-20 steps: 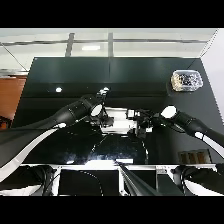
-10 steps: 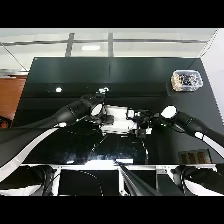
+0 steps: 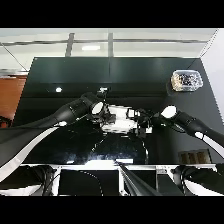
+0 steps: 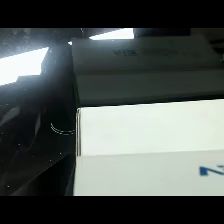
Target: Fold the box and place the chain.
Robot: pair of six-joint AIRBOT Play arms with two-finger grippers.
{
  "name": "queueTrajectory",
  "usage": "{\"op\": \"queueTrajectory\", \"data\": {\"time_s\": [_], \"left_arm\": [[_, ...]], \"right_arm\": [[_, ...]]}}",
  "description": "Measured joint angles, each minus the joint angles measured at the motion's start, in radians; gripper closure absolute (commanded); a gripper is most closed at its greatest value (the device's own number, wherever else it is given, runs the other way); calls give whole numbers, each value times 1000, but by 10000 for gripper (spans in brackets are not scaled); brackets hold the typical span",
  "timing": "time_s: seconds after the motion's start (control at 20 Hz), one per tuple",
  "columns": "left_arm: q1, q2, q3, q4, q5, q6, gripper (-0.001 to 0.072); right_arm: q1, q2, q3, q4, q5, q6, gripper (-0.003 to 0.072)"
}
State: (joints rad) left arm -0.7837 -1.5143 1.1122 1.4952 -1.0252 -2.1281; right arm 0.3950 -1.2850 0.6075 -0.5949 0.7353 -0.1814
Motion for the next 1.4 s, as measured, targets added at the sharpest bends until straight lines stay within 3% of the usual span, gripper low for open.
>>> {"op": "queueTrajectory", "data": {"time_s": [0.15,0.35,0.4,0.45,0.9,1.15,1.4], "left_arm": [[0,-6,1,15,-9,0,683],[0,-15,4,7,-12,-3,684],[0,-17,4,5,-14,0,684],[0,-17,5,3,-16,0,684],[0,2,0,-18,-85,-1,683],[2,31,-11,16,-85,-19,682],[2,23,-27,31,-77,-39,680]], "right_arm": [[0,0,0,-3,0,3,263],[0,0,0,-1,3,5,260],[0,0,0,0,5,5,209],[0,0,0,0,11,6,67],[-36,130,0,-26,130,113,67],[-67,184,0,-161,189,196,67],[-53,189,0,-204,182,222,67]]}}
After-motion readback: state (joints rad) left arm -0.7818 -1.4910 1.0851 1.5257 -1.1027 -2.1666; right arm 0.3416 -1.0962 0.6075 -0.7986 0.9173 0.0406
